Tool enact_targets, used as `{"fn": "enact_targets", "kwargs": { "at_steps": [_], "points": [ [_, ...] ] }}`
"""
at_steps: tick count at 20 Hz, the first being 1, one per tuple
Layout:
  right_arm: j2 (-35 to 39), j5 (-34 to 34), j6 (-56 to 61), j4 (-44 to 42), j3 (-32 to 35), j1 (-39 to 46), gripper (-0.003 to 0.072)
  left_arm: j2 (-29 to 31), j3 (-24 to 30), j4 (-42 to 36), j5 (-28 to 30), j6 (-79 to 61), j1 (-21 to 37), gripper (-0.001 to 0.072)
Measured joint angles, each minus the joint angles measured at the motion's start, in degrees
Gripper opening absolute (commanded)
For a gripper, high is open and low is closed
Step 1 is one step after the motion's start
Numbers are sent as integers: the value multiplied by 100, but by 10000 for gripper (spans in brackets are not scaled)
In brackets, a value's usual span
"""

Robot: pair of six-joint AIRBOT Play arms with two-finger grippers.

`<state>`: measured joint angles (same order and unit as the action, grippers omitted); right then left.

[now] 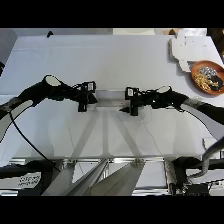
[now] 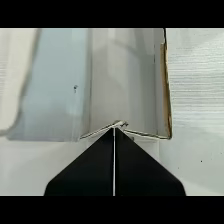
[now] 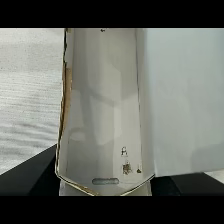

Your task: Fold the box and place the chain.

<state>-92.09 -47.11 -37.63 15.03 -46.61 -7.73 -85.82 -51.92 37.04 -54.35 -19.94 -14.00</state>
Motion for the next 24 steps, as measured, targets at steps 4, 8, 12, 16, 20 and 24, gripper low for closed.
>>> {"fn": "enact_targets", "kwargs": {
  "at_steps": [4,8,12,16,20,24],
  "points": [
    [0,-2,0,0,0,0,476,551,0,9,-120,2,284,13],
    [0,-2,2,0,0,0,476,1231,0,94,-431,214,785,7],
    [0,-2,2,0,0,0,476,1659,0,229,-535,2194,1322,7],
    [0,-2,2,2,0,0,476,1650,50,1003,-573,5687,1587,8],
    [0,-2,2,0,0,0,476,1523,284,1580,-675,7694,1637,10],
    [0,-2,2,0,0,0,476,1290,562,1687,-643,8288,1576,9]
  ]
}}
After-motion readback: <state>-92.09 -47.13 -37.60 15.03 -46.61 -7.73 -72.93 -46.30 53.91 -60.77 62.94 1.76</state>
